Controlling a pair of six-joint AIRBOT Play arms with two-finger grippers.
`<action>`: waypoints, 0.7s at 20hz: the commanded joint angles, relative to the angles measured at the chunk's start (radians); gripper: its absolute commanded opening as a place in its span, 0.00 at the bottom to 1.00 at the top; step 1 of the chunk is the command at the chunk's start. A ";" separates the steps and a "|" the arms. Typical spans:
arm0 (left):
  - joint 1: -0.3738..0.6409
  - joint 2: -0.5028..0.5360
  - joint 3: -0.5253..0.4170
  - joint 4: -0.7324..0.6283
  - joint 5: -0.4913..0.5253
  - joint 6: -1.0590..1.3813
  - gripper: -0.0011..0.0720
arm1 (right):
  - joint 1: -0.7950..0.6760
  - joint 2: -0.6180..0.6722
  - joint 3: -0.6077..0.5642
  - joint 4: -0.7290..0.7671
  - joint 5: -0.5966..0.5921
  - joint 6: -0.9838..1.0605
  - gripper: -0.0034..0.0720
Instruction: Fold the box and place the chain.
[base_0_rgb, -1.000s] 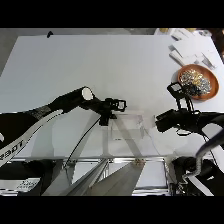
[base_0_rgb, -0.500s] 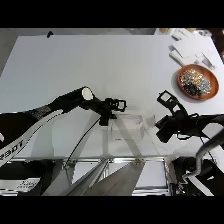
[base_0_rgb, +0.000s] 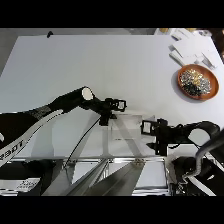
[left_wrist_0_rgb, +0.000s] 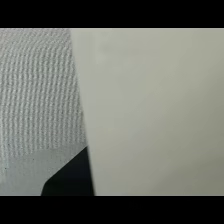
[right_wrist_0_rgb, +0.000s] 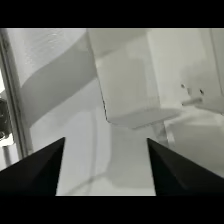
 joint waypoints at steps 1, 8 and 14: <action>0.000 0.000 0.000 0.000 -0.003 0.000 0.03 | 0.060 0.006 -0.079 0.008 -0.179 -0.175 0.90; 0.000 0.000 0.000 0.000 -0.003 0.000 0.03 | 0.060 0.008 -0.166 0.021 -0.379 -0.304 0.96; 0.000 0.000 0.000 0.000 -0.003 0.000 0.03 | 0.059 0.007 -0.172 0.096 -0.509 -0.318 0.96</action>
